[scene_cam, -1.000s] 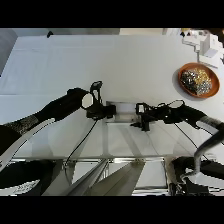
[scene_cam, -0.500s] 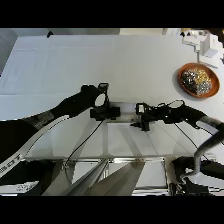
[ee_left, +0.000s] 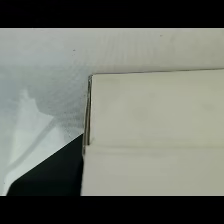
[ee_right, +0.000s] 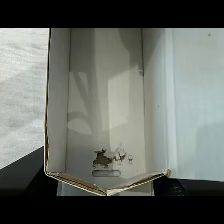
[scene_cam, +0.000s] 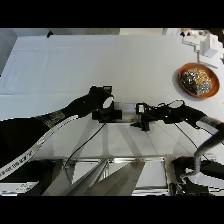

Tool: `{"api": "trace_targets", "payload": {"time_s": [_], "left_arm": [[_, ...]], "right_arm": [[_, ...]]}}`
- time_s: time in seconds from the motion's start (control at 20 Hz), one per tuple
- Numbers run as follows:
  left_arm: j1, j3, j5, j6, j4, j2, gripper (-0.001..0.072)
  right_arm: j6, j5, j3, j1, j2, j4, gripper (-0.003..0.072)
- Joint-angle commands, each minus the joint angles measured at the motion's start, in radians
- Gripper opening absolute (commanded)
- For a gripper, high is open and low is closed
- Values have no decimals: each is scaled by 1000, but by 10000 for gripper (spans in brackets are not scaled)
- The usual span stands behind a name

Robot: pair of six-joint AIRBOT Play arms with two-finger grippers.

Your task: Fold the box and place the chain.

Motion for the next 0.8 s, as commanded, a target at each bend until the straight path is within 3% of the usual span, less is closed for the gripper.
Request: {"api": "trace_targets", "payload": {"time_s": [0.0,0.1,0.35,0.4,0.5,0.55,0.75], "left_arm": [[-1,2,-13,-30,7,-3,178],[-1,2,-13,-30,7,-3,23],[-1,2,-12,-70,9,-3,2],[-1,2,-12,-68,12,-3,52],[0,2,-13,-66,11,-3,278],[4,2,-13,-66,10,-1,306],[29,2,-36,-35,7,20,305]], "right_arm": [[0,0,1,0,1,0,356],[0,0,1,0,1,0,356],[0,0,1,0,1,0,356],[0,0,1,0,1,0,356],[0,0,1,0,1,0,356],[0,0,1,0,1,0,356],[0,0,1,0,1,0,356]]}}
